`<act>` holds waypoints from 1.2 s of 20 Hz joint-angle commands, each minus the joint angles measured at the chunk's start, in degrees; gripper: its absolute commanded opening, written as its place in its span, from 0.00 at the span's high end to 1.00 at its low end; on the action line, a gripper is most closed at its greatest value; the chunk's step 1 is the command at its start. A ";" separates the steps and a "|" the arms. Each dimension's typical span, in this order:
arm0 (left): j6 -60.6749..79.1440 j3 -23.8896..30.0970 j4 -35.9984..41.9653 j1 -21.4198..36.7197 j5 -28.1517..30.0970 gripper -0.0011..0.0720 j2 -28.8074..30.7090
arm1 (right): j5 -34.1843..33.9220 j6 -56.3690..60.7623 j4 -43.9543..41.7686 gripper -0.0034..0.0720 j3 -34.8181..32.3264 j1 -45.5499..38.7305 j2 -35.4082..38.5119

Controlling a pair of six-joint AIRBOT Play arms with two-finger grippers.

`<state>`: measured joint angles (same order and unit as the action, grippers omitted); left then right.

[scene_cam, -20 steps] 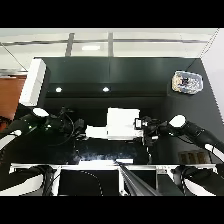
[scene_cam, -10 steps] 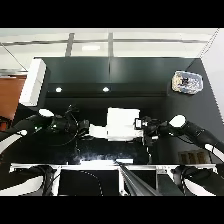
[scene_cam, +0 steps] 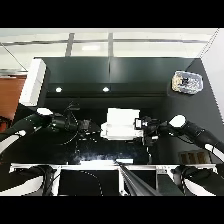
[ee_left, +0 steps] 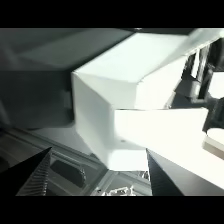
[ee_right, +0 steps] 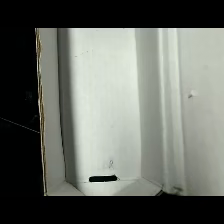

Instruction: Fold the box and place the chain.

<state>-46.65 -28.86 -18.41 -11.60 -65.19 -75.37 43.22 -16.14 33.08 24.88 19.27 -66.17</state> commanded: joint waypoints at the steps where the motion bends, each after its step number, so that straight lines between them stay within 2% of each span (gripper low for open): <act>1: -0.59 -1.73 -2.78 -1.84 -0.63 0.09 0.17 | 0.00 0.02 -0.02 0.68 -0.02 0.02 -0.04; 5: -11.91 -6.45 -10.19 -7.82 5.40 0.10 0.20 | -0.02 0.02 -0.02 0.68 0.00 0.02 -0.04; 6: -13.25 -7.85 -11.26 -9.25 6.05 0.14 0.20 | -0.02 0.02 -0.02 0.68 -0.02 0.02 -0.04; 12: -28.02 -13.18 -18.36 -14.84 6.56 0.14 0.20 | -0.02 0.02 -0.02 0.68 -0.02 0.02 -0.04; 16: -32.81 -16.17 -20.57 -17.77 6.38 0.15 0.22 | -0.04 0.02 -0.02 0.68 -0.02 0.02 -0.04; 18: -35.04 -17.55 -22.36 -19.06 6.43 0.45 0.20 | -0.02 0.02 -0.02 0.68 -0.02 0.02 -0.04; 19: -36.48 -18.10 -23.91 -19.63 6.43 0.50 0.20 | -0.04 0.02 -0.02 0.68 -0.02 0.02 -0.04; 24: -43.89 -19.50 -30.12 -22.58 7.21 0.50 0.17 | -0.02 0.04 -0.02 0.68 -0.02 0.02 -0.04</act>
<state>-85.91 -47.48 -44.80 -32.49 -58.87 -75.22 43.20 -16.14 33.08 24.88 19.27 -66.17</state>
